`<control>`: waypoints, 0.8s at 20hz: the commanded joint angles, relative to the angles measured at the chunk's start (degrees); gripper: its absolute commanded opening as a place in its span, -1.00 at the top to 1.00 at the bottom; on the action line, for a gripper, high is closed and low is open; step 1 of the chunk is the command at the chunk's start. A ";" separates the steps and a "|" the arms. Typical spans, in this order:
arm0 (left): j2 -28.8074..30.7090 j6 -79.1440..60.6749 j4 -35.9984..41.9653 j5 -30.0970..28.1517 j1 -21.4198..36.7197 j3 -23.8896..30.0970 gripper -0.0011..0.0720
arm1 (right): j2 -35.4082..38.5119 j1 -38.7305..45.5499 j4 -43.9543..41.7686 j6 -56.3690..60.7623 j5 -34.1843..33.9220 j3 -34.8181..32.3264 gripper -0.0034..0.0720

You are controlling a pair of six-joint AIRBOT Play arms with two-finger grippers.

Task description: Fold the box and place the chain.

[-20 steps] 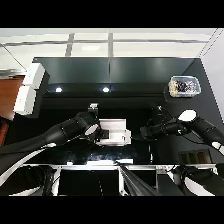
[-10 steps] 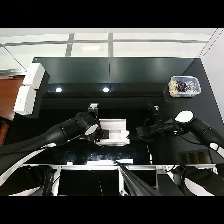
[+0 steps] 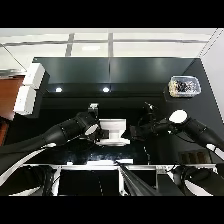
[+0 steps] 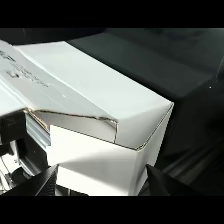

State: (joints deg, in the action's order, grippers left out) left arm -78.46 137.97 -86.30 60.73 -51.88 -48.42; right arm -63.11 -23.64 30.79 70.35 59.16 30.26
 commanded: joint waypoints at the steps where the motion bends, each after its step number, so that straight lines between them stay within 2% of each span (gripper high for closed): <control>1: -0.02 0.04 -0.17 -0.02 0.00 0.00 0.89 | -0.02 -1.68 1.29 2.12 -0.98 1.01 -0.14; 2: -0.02 0.04 -0.20 -0.02 0.00 0.00 0.89 | -0.02 -2.51 1.25 2.14 -1.42 1.05 -0.04; 5: -0.02 0.04 -0.20 -0.02 0.00 0.00 0.89 | -0.02 -5.66 5.27 5.44 -3.30 1.73 -0.04; 16: -0.02 0.02 -0.22 -0.04 0.00 0.00 0.89 | -0.04 -17.68 36.13 34.69 -8.81 9.03 -0.04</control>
State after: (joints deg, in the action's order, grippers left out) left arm -78.46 137.99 -86.50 60.71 -51.90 -48.42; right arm -63.11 -38.00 58.11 95.77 52.60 38.15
